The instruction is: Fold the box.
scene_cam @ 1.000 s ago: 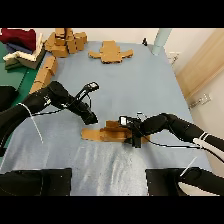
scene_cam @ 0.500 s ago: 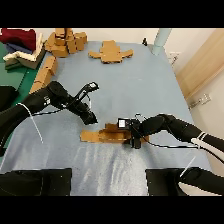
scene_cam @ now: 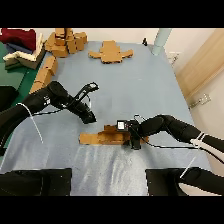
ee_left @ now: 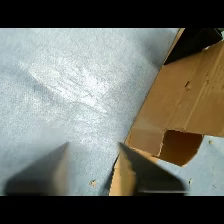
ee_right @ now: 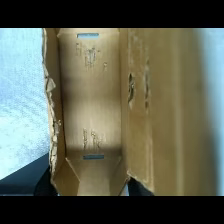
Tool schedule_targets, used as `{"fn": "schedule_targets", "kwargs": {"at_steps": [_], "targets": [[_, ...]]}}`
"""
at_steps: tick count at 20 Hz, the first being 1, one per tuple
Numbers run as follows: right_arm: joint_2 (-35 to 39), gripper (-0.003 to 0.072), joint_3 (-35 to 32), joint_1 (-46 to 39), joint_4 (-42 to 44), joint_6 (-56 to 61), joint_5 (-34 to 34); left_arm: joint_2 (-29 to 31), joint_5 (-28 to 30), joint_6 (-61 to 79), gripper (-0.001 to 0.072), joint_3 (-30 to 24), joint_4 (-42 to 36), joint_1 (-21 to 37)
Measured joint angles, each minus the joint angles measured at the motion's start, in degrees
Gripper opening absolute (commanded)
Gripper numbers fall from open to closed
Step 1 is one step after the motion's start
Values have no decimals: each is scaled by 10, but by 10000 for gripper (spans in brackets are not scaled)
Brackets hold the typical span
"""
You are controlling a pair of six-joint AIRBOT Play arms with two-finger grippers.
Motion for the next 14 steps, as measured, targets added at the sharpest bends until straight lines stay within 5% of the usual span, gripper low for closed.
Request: {"fn": "schedule_targets", "kwargs": {"at_steps": [7,10,14], "targets": [[0,528,0,1,-1,0,0,14,-65,-100,9,-35,29,-3],[0,528,0,1,-3,0,0,51,-82,-138,10,-90,-52,-25],[0,528,0,1,-4,0,0,77,-18,-193,10,-128,-172,-66]]}}
